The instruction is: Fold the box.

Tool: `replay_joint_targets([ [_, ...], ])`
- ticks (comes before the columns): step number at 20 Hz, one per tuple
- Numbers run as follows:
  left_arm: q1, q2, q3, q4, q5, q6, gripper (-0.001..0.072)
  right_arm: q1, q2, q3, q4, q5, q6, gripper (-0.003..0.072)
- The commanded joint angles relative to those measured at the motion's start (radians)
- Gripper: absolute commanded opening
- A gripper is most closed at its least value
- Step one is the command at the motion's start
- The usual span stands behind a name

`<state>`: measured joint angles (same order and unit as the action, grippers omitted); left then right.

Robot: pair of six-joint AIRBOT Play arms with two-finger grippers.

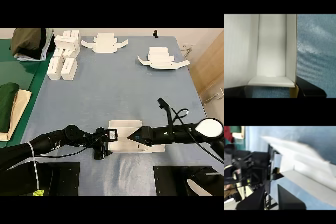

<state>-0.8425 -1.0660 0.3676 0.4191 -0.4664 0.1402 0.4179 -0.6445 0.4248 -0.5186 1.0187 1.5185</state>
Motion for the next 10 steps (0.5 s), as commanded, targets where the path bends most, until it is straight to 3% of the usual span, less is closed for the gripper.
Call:
replay_joint_targets([
  [1,0.0,0.0,0.0,0.0,0.0,0.0,0.0512,0.0,-0.188,0.025,-0.016,-0.041,-0.092,0.0187],
  [3,0.0,0.0,0.0,0.0,0.0,0.0,0.0513,0.0,-0.27,0.06,-0.016,-0.072,-0.141,0.0187],
  [5,0.0,0.0,0.0,0.0,0.0,0.0,0.0513,0.0,-0.331,0.092,-0.019,-0.086,-0.174,0.0095],
  [10,0.0,0.0,0.0,0.0,0.0,0.0,0.0513,0.0,-0.389,0.117,-0.05,-0.155,-0.198,0.0095],
])
